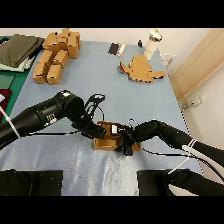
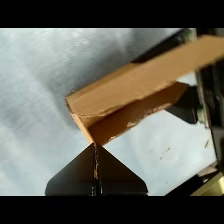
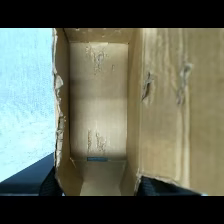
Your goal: Fold the box.
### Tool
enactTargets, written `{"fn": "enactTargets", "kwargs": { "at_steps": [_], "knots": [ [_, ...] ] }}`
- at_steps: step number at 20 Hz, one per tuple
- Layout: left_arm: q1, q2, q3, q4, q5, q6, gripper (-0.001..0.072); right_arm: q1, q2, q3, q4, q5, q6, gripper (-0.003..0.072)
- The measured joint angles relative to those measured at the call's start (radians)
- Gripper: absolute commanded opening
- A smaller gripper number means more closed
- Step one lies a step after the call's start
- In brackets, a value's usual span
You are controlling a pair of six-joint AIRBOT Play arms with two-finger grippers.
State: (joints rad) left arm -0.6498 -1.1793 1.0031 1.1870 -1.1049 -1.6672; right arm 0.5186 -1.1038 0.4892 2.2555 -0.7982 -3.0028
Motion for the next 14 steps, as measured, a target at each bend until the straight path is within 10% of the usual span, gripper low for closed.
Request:
{"fn": "enactTargets", "kwargs": {
  "at_steps": [5,6,7,14],
  "knots": [
    [0.16,0.066,-0.12,-0.214,0.003,0.566,0.0081,0.0,0.0,0.0,0.0,0.0,0.0,0.0511],
    [0.206,0.086,-0.162,-0.286,0.002,0.723,0.0508,0.0,0.0,0.0,0.0,0.0,0.0,0.0511],
    [0.246,0.104,-0.203,-0.345,-0.001,0.856,0.0701,0.0,0.0,0.0,0.0,0.0,0.0,0.0511],
    [0.443,0.168,-0.49,-0.537,0.165,1.619,0.0707,0.0,0.0,0.0,0.0,0.0,0.0,0.0511]
  ]
}}
